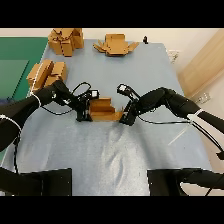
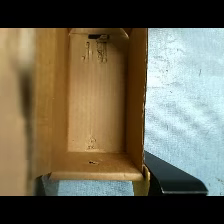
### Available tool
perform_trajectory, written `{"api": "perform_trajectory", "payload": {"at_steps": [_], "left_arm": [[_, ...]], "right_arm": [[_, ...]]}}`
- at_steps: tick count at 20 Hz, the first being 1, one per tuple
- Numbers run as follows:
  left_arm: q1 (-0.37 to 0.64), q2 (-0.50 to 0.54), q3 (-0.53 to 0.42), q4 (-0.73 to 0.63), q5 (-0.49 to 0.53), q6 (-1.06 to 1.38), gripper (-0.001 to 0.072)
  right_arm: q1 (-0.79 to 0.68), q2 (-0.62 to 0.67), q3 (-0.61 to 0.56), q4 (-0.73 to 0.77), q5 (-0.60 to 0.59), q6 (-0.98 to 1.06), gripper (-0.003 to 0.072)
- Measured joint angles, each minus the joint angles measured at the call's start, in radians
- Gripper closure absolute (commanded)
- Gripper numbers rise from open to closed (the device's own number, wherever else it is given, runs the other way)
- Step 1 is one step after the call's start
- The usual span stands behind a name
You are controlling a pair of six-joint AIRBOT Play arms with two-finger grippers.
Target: Fold the box.
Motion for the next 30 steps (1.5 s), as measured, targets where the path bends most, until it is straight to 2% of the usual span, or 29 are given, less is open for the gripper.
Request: {"api": "perform_trajectory", "payload": {"at_steps": [3, 4, 8, 9, 11, 16, 23, 27, 30], "left_arm": [[0.0, -0.003, 0.0, -0.002, -0.007, 0.0, 0.0694], [0.0, -0.003, 0.0, -0.002, -0.008, 0.0, 0.0694], [0.0, -0.003, -0.001, -0.005, -0.017, 0.001, 0.0694], [0.0, -0.003, -0.001, -0.006, -0.018, 0.001, 0.0694], [0.0, -0.003, -0.001, -0.005, -0.019, 0.001, 0.0694], [-0.001, -0.003, -0.001, -0.002, -0.024, 0.001, 0.0693], [-0.001, -0.003, -0.001, -0.002, -0.024, 0.0, 0.0694], [-0.001, -0.003, -0.001, -0.001, -0.024, 0.0, 0.0694], [-0.001, -0.003, -0.001, -0.001, -0.024, 0.0, 0.0694]], "right_arm": [[0.01, 0.002, 0.002, -0.022, 0.06, -0.133, -0.0004], [0.012, 0.002, 0.006, -0.032, 0.072, -0.163, 0.0017], [0.014, 0.003, 0.056, -0.07, 0.107, -0.229, 0.0032], [0.015, 0.003, 0.071, -0.069, 0.109, -0.238, 0.0177], [0.018, 0.002, 0.097, -0.032, 0.11, -0.248, 0.0675], [0.041, -0.045, 0.14, 0.121, 0.154, -0.237, 0.0682], [0.049, -0.276, 0.344, 0.204, 0.18, -0.13, 0.0682], [0.051, -0.399, 0.456, 0.212, 0.129, -0.064, 0.0681], [0.051, -0.455, 0.489, 0.211, 0.069, -0.027, 0.0681]]}}
